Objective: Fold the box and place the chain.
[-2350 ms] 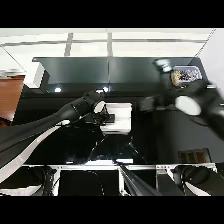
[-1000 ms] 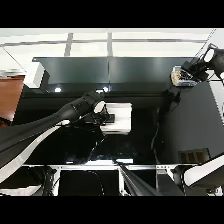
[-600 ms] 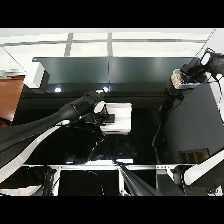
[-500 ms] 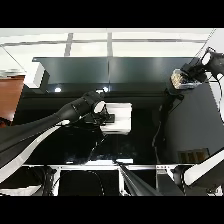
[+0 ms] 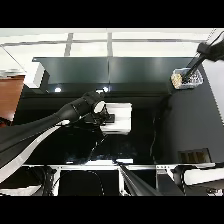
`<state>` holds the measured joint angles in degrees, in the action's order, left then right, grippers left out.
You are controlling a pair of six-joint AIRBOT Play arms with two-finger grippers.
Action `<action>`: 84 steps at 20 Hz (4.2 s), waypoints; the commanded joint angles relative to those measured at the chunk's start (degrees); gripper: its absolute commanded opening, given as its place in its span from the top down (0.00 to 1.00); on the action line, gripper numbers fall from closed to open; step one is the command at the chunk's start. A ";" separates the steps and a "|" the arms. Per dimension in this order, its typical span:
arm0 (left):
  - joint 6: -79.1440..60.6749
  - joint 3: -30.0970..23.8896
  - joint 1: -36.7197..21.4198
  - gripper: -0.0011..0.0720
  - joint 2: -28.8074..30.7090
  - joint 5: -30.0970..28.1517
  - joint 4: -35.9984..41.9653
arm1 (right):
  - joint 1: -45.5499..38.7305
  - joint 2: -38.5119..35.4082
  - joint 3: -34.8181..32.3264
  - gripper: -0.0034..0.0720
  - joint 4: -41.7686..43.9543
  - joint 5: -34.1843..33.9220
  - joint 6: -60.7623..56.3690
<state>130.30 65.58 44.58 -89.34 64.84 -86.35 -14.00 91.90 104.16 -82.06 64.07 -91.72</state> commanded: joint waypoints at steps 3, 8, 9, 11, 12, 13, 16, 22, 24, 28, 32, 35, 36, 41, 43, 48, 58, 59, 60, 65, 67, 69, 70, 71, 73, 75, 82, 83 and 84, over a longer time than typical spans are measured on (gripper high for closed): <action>-0.02 -0.02 -0.04 0.95 0.00 -0.13 0.00 | -0.17 -18.73 0.28 0.94 15.41 2.82 7.26; -0.02 -0.02 -0.04 0.95 0.00 -0.13 0.04 | 1.27 -29.79 0.28 0.94 23.67 5.22 8.22; -0.02 -0.02 -0.04 0.95 0.00 -0.09 0.04 | 2.27 -31.28 0.28 0.94 23.47 5.84 8.22; -0.02 -0.02 -0.04 0.95 0.00 -0.07 0.02 | 4.96 -33.70 0.24 0.94 23.30 6.99 8.22; -0.02 -0.02 -0.04 0.95 0.00 -0.07 0.02 | 6.80 -34.64 0.02 0.94 22.47 8.17 8.13; 0.00 -0.02 -0.04 0.95 0.00 -0.13 0.02 | 8.66 -35.36 -0.48 0.94 21.18 10.10 7.56; 0.00 -0.02 -0.04 0.95 0.00 -0.22 0.04 | 15.26 -36.50 -4.52 0.93 20.61 18.34 7.10; 0.00 -0.02 -0.04 0.95 0.00 -0.17 0.02 | 24.94 -36.48 -16.13 0.93 22.45 24.81 8.04; 0.00 -0.02 -0.04 0.95 0.00 -0.20 0.00 | 25.38 -36.44 -19.58 0.93 28.48 23.76 9.16; 0.00 -0.02 -0.04 0.95 0.00 -0.24 0.00 | 25.79 -35.47 -22.75 0.94 40.89 19.23 11.76; -0.02 -0.02 -0.04 0.95 0.00 -0.22 0.00 | 28.68 -33.24 -22.75 0.93 46.25 16.37 12.74; -0.02 -0.02 -0.04 0.95 0.00 -0.22 -0.20 | 31.50 -31.41 -22.86 0.93 45.92 15.52 12.74; -0.02 -0.02 -0.04 0.95 0.00 -0.22 -0.17 | 32.52 -30.97 -23.10 0.93 45.18 14.25 12.74; -0.02 -0.02 -0.04 0.95 0.00 -0.24 -0.17 | 33.55 -29.22 -27.10 0.93 37.99 11.06 12.59; -0.02 -0.02 -0.04 0.95 0.00 -0.24 -0.17 | 33.62 -29.22 -32.79 0.93 36.26 9.73 10.95; -0.02 -0.02 -0.04 0.95 0.00 -0.24 -0.15 | 37.55 -28.20 -46.16 0.93 38.56 -6.86 10.27; -0.02 -0.02 -0.04 0.95 0.00 -0.09 -0.17 | 37.57 -26.62 -35.23 0.93 39.60 2.67 12.07; -0.02 -0.02 -0.04 0.95 0.00 -0.09 -0.17 | 37.57 -26.62 -32.41 0.93 39.63 4.22 12.07; -0.02 -0.02 -0.04 0.95 0.00 -0.09 -0.15 | 37.57 -26.64 -29.68 0.93 39.69 5.44 12.04; -0.02 -0.02 -0.04 0.95 0.00 -0.07 -0.13 | 37.57 -26.64 -24.26 0.93 39.80 6.67 12.02; -0.02 -0.02 -0.04 0.95 0.00 0.00 -0.15 | 37.57 -26.62 -24.22 0.93 39.78 7.13 12.04; -0.02 -0.02 -0.04 0.95 0.00 -0.02 -0.15 | 37.29 -26.62 -24.22 0.93 39.58 7.93 12.02; -0.02 -0.02 -0.04 0.95 0.00 -0.02 -0.15 | 37.03 -26.62 -24.22 0.93 39.32 8.61 12.02; -0.02 -0.02 -0.04 0.95 0.00 -0.02 -0.15 | 36.57 -26.62 -24.22 0.93 39.34 9.44 12.02; -0.02 -0.02 -0.04 0.95 0.00 -0.02 -0.15 | 35.08 -26.62 -24.22 0.93 39.36 11.02 12.02; -0.02 -0.02 -0.04 0.95 0.00 -0.02 -0.15 | 34.49 -26.60 -24.30 0.93 37.86 13.25 12.02; -0.02 -0.02 -0.04 0.95 0.00 -0.09 -0.17 | 38.66 -26.36 -33.44 0.93 35.12 8.55 11.19; -0.02 -0.02 -0.04 0.95 0.00 -0.07 -0.17 | 39.54 -26.25 -35.30 0.93 35.10 6.29 10.75; -0.02 -0.02 -0.04 0.95 0.00 -0.09 -0.17 | 40.44 -26.08 -37.05 0.93 35.06 4.24 10.54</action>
<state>130.30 65.58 44.58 -89.36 64.82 -86.50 24.45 65.58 71.55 -46.59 73.49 -80.42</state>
